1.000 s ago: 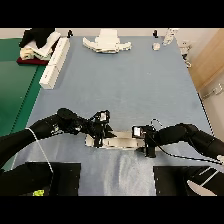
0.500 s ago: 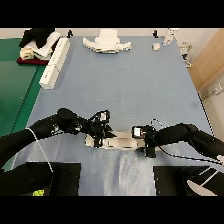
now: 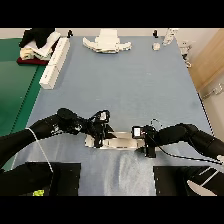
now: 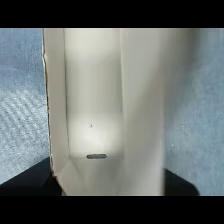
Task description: Fold the box.
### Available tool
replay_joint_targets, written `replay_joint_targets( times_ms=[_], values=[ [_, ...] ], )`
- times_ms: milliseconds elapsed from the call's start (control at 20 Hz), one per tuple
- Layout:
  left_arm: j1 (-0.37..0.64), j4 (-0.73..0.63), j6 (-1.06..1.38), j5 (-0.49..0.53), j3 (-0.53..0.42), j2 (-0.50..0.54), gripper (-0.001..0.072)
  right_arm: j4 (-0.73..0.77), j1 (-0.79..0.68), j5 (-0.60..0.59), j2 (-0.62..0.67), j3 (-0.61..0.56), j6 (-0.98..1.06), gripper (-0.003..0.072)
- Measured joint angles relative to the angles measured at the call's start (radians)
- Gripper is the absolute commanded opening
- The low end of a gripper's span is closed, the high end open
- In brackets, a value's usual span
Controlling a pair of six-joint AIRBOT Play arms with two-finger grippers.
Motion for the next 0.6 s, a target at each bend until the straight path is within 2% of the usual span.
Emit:
replay_joint_targets(
  times_ms=[300, 450, 600],
  values=[
    [0.007, 0.026, -0.081, 0.001, -0.001, 0.009, 0.0258, 0.0, 0.0, 0.0, 0.0, 0.0, 0.0, 0.0446],
    [0.037, 0.122, -0.232, -0.016, 0.0, 0.051, 0.0258, 0.0, 0.0, 0.001, 0.0, 0.0, 0.0, 0.0446],
    [0.083, 0.249, -0.42, -0.064, 0.0, 0.135, 0.0255, 0.0, 0.0, 0.001, 0.0, 0.0, 0.001, 0.0447]
  ],
)
